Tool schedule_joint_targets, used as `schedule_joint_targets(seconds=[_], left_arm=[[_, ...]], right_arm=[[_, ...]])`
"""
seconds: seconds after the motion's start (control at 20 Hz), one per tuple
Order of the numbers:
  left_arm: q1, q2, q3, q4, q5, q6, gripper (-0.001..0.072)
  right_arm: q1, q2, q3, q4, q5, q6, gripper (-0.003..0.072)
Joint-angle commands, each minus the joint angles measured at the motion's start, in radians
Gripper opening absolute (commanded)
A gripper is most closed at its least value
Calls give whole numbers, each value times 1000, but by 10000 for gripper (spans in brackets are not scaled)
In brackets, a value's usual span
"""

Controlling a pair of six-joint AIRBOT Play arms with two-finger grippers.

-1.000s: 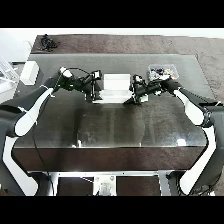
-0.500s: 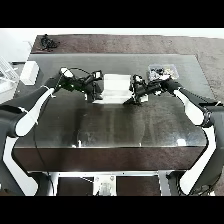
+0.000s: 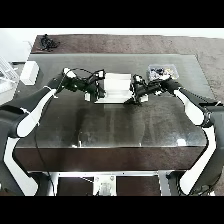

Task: Fold the box and place the chain.

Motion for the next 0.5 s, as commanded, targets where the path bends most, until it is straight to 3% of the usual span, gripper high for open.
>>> schedule_joint_targets(seconds=[0.0, 0.35, 0.45], left_arm=[[-1, -3, 0, -43, 1, 8, 279], [-1, -47, 0, -87, -17, 10, 277], [-1, -47, 0, -113, -14, 11, 121]], right_arm=[[1, 0, 0, 0, 0, 0, 582], [1, 0, 0, 0, 0, 0, 581], [1, 0, 0, 0, 0, 0, 581]])
